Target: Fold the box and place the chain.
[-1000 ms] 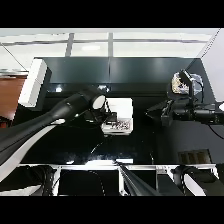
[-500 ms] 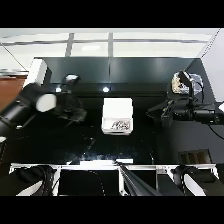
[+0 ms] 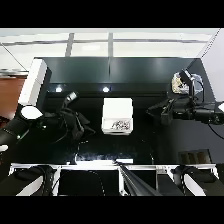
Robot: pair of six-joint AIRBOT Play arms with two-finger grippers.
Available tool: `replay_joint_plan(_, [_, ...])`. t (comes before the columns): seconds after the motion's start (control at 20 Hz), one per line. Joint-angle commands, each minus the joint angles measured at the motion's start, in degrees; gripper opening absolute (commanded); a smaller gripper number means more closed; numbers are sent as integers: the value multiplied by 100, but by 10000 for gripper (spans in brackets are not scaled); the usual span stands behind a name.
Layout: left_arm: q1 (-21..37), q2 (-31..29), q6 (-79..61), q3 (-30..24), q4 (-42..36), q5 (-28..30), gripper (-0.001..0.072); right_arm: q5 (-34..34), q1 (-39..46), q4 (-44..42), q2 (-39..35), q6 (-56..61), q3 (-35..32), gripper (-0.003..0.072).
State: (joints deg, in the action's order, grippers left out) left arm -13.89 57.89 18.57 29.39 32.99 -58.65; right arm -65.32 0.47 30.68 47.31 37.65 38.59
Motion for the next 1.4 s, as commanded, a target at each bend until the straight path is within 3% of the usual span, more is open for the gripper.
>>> replay_joint_plan(0.0, [-393, 35, -2000, -129, 479, 533, 714, 120, 0, 0, -2, 55, 4, 334])
replay_joint_plan(0.1, [-608, 195, -2212, -28, 920, 619, 714, 149, 0, 0, -2, 55, 2, 335])
replay_joint_plan(0.25, [-601, 826, -2691, 295, 420, 673, 713, 151, 0, 0, 0, 55, 2, 335])
replay_joint_plan(0.55, [-614, 1843, -2715, 1021, 380, 658, 714, 151, 0, 0, 0, 55, 2, 335])
replay_joint_plan(1.35, [-922, 2214, -2717, 1196, 232, 732, 713, 262, 0, 0, 0, 52, 2, 334])
